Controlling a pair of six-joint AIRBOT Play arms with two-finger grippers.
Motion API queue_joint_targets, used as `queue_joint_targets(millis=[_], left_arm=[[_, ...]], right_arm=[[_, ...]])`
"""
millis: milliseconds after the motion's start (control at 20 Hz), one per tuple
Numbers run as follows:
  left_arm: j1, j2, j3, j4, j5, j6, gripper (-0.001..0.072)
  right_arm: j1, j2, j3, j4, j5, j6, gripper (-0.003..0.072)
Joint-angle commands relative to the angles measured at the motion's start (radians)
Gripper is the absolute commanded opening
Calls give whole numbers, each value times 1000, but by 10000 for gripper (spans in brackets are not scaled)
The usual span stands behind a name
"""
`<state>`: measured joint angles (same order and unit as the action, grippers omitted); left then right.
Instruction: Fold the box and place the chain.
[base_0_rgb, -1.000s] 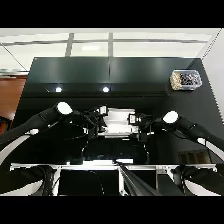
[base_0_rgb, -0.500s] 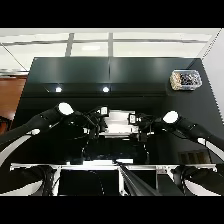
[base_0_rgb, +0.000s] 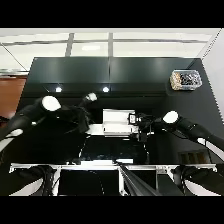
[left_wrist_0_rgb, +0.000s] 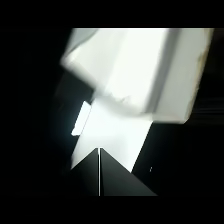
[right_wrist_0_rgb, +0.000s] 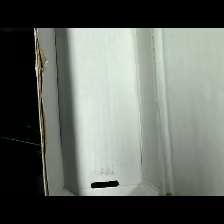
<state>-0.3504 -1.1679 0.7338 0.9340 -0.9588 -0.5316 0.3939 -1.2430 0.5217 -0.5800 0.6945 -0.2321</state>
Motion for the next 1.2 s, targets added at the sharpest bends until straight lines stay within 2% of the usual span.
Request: queue_joint_targets(millis=[0,100,200,300,400,550,700,950,1050,1100,1150], left_arm=[[191,93,0,158,-47,-564,28],[306,85,-45,129,-70,-865,29],[375,55,-118,8,-112,-908,29],[384,-6,-169,-119,-156,-829,29],[337,-77,-186,-175,-142,-807,29],[219,-175,-161,-195,-101,-794,30],[125,-211,-124,-196,-98,-761,30],[114,-210,-68,-241,-172,-669,36],[132,-210,-48,-239,-215,-647,171],[140,-210,-40,-239,-226,-645,199],[147,-210,-32,-239,-232,-645,346]], right_arm=[[1,0,0,0,0,0,478],[1,0,0,0,0,0,478],[1,0,0,0,1,0,478],[1,0,0,0,1,0,478],[1,0,0,0,1,0,478],[1,0,0,0,1,0,478],[1,0,0,0,1,0,478],[1,0,0,0,1,0,478],[1,0,0,0,1,0,478],[1,0,0,0,1,0,478],[1,0,0,0,1,0,478]])
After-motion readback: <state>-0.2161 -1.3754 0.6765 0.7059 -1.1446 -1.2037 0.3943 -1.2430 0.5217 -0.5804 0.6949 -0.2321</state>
